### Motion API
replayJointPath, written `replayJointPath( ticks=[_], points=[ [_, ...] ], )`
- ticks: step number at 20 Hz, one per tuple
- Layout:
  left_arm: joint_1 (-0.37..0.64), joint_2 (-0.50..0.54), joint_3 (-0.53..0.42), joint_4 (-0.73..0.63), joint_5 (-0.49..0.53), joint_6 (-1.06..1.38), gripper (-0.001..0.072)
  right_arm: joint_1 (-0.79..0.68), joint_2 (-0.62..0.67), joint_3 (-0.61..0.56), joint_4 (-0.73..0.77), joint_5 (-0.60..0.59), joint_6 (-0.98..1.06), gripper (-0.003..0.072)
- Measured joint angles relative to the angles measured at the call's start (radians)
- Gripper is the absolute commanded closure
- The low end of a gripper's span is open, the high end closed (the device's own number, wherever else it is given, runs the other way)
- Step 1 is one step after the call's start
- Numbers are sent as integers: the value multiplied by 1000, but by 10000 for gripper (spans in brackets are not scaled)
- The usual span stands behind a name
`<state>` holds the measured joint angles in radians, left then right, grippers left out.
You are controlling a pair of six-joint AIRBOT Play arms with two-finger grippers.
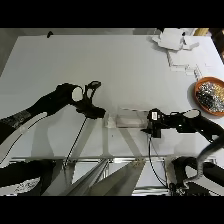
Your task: Fold the box and place the chain.
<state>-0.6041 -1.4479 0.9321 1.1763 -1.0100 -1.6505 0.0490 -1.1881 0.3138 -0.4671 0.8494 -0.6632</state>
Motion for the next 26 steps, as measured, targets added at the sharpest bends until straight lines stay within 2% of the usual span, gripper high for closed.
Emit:
replayJointPath(
  ticks=[5,10,14,15,17,20,21,22,23,26],
  points=[
    [-22,-31,-12,-142,34,55,703,0,0,0,0,0,0,273],
    [-44,-41,-13,-187,44,71,703,0,0,0,0,0,0,273],
    [-65,-8,-13,-206,53,76,697,0,0,0,0,0,0,273],
    [-71,4,-13,-209,61,76,666,0,0,0,0,0,0,273],
    [-81,25,-13,-214,76,76,559,0,0,0,0,0,0,273],
    [-92,52,-13,-219,88,76,537,0,0,0,0,0,0,273],
    [-94,60,-13,-219,91,76,510,0,0,0,0,0,0,273],
    [-97,67,-12,-219,93,76,419,0,0,0,0,0,0,273],
    [-98,74,-11,-222,94,76,387,0,0,0,0,0,0,273],
    [-105,86,-9,-223,97,76,363,0,0,0,0,0,0,273]
  ],
)
